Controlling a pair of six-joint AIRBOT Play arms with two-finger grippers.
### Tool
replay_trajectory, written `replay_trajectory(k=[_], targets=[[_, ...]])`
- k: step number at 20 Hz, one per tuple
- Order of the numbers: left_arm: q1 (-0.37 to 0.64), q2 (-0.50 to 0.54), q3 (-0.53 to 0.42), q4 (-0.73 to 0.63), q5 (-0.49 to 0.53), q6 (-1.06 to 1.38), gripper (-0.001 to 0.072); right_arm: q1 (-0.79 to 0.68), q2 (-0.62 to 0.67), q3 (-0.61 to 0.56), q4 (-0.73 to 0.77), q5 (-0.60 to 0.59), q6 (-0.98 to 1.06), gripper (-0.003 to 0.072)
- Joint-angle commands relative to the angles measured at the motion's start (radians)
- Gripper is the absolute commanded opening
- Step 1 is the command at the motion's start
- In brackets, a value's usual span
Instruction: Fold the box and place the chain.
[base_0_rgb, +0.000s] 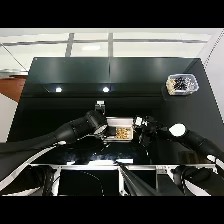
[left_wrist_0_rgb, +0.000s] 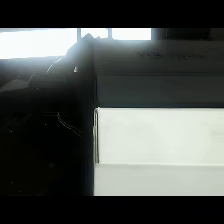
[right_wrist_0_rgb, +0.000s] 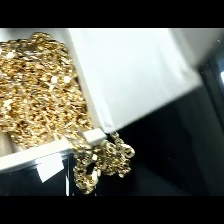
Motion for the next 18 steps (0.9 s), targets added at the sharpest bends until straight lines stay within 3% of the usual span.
replay_trajectory(k=[1,3,4,5,12,18], targets=[[-0.001,0.0,0.0,0.0,0.0,0.0,0.0032,0.0,-0.008,0.001,0.004,-0.003,-0.015,0.0231],[-0.001,0.0,0.0,0.0,0.0,0.0,0.0031,0.0,-0.008,0.001,0.004,0.0,-0.017,0.0226],[-0.001,0.0,0.0,0.0,0.0,0.0,0.0032,0.0,-0.008,0.001,0.004,0.0,-0.017,0.0089],[-0.001,0.0,0.0,0.0,0.0,0.0,0.0032,0.0,-0.008,0.001,0.004,0.0,-0.016,0.004],[-0.001,0.0,0.0,0.0,0.0,0.0,0.0032,0.0,0.025,0.001,-0.006,0.0,0.027,0.0039],[-0.001,0.0,0.0,0.0,0.0,0.0,0.0032,-0.002,0.195,0.005,-0.257,0.076,0.338,0.0038]])
